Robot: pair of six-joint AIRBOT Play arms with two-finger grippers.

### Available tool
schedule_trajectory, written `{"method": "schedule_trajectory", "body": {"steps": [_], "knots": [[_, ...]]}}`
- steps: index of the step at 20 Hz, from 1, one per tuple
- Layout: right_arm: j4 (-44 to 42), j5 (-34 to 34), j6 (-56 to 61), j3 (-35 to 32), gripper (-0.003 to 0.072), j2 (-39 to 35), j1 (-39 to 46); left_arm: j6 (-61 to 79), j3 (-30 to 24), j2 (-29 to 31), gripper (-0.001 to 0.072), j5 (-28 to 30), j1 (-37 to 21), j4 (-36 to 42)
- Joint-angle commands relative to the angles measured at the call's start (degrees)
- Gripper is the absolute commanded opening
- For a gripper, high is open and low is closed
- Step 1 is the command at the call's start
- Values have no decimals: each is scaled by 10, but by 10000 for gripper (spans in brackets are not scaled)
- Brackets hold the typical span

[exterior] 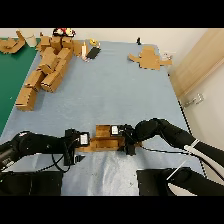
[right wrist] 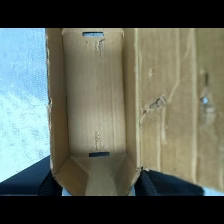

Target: Fold the box.

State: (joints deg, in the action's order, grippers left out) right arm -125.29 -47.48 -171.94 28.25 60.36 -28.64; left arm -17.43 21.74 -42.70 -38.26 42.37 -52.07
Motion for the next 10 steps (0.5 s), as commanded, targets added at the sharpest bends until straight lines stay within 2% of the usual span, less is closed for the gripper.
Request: {"method": "schedule_trajectory", "body": {"steps": [1, 4, 9, 10], "knots": [[0, 0, 0, 0, 532, -1, 0, 61, -3, -60, 684, 55, 19, 54], [0, 0, 0, 0, 532, -1, 0, 61, -1, -87, 684, 108, 18, 90], [0, 0, 0, 0, 532, -1, 0, 61, 3, -94, 683, 127, 18, 125], [0, 0, 0, 0, 532, -1, 0, 61, 3, -95, 627, 126, 18, 125]]}}
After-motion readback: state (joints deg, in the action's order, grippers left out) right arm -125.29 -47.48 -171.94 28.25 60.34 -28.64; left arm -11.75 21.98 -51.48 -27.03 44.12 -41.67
